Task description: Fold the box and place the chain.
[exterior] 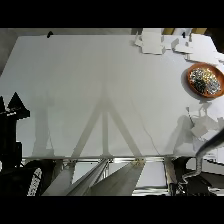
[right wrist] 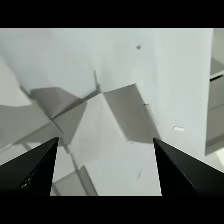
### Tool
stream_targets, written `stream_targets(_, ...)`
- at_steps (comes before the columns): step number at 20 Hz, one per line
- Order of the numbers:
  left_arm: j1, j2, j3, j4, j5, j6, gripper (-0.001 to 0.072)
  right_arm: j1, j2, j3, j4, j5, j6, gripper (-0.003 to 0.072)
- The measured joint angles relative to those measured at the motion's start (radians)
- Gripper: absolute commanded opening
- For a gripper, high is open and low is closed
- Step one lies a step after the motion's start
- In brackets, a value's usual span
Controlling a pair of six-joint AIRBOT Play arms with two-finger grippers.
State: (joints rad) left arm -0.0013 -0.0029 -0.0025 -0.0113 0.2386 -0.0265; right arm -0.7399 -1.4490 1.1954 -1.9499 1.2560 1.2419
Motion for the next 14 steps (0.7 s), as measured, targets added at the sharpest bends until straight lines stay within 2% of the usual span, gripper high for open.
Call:
stream_targets(3,0.0,0.0,0.0,0.0,0.0,0.0,0.0499,-0.026,-0.079,0.08,-0.015,0.007,0.003,0.0522)
stream_targets(5,0.0,0.0,0.0,0.0,0.0,0.0,0.0499,-0.048,-0.12,0.113,-0.033,0.011,0.005,0.0518)
stream_targets(6,0.0,0.0,0.0,0.0,0.0,0.0,0.0499,-0.06,-0.137,0.121,-0.037,0.013,0.006,0.0509)
stream_targets(7,0.0,0.0,0.0,0.0,0.0,0.0,0.0499,-0.073,-0.153,0.129,-0.04,0.019,0.006,0.0443)
stream_targets(8,0.0,0.0,0.0,0.0,0.0,0.0,0.0499,-0.084,-0.168,0.134,-0.042,0.026,0.006,0.0409)
stream_targets(10,0.0,0.0,0.0,0.0,0.0,0.0,0.0499,-0.102,-0.193,0.14,-0.029,0.05,-0.01,0.0399)
stream_targets(14,0.0,0.0,0.0,0.0,0.0,0.0,0.0499,-0.114,-0.217,0.144,0.007,0.075,-0.032,0.0285)
